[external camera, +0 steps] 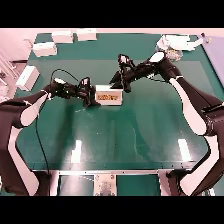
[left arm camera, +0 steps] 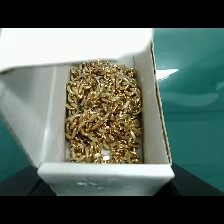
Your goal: Fold the box and place the chain.
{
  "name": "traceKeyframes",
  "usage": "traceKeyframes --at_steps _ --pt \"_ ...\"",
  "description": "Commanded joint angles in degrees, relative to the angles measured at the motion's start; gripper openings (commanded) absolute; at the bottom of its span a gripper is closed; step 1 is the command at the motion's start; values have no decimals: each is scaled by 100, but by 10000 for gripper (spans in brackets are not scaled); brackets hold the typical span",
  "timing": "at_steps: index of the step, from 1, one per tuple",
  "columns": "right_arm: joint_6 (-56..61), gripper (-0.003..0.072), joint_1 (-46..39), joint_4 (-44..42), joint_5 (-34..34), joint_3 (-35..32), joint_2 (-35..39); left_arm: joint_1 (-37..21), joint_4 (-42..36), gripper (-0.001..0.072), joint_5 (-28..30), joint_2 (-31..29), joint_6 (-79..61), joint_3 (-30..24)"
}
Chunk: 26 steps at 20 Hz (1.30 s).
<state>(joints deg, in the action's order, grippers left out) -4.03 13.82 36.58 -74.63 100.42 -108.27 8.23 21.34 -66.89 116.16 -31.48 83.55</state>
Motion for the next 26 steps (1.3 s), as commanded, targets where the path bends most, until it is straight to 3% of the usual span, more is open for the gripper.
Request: traceKeyframes --at_steps 1,15,26 --pt "214 298 31 153 -90 -2 -9 -7 2 484 2 -2 -2 0" --pt "409 295 177 254 -192 -146 -17 -7 2 484 2 -2 -2 0" --pt "706 215 177 243 -168 -146 -170 -7 0 484 0 -2 -2 0"
